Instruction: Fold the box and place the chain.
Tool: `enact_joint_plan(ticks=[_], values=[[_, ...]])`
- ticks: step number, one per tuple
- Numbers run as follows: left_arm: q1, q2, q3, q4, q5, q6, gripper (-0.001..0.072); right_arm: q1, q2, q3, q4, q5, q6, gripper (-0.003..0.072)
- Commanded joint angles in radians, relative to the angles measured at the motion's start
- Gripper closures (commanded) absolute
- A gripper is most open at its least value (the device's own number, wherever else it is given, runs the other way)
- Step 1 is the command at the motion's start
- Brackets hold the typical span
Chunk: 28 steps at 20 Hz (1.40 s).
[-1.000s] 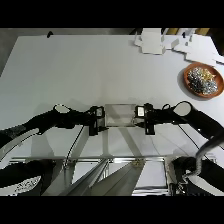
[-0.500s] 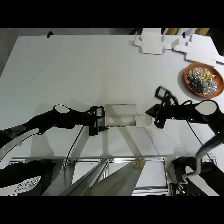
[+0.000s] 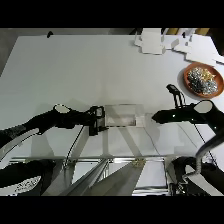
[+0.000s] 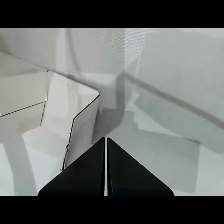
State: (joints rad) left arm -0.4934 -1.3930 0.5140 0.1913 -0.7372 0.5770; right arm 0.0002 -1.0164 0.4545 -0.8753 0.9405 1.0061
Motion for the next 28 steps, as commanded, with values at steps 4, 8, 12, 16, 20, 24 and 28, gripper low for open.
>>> enact_joint_plan(ticks=[4, 8, 12, 16, 20, 24, 28], values=[[0.0, 0.0, 0.001, 0.0, 0.0, 0.001, 0.0438, 0.098, -0.058, -0.017, 0.11, -0.012, 0.108, 0.0673], [0.0, 0.0, 0.001, 0.0, 0.0, 0.001, 0.0438, 0.163, -0.082, -0.027, 0.113, -0.036, 0.112, 0.0673], [0.0, 0.0, 0.001, 0.0, 0.0, 0.001, 0.0438, 0.159, -0.08, -0.037, 0.104, -0.076, 0.111, 0.0673], [0.0, 0.0, 0.001, 0.0, 0.0, 0.001, 0.0438, 0.081, 0.016, -0.036, 0.074, -0.066, 0.112, 0.0673], [0.0, 0.0, 0.001, 0.0, 0.0, 0.001, 0.0438, -0.024, 0.021, -0.037, 0.037, -0.057, 0.119, 0.0673], [0.0, 0.0, 0.001, 0.0, 0.0, 0.0, 0.0438, 0.016, -0.069, -0.037, 0.079, -0.048, 0.114, 0.0673], [0.0, 0.0, 0.001, 0.0, 0.0, 0.001, 0.0438, 0.098, -0.14, -0.037, 0.179, -0.079, 0.108, 0.0673]])
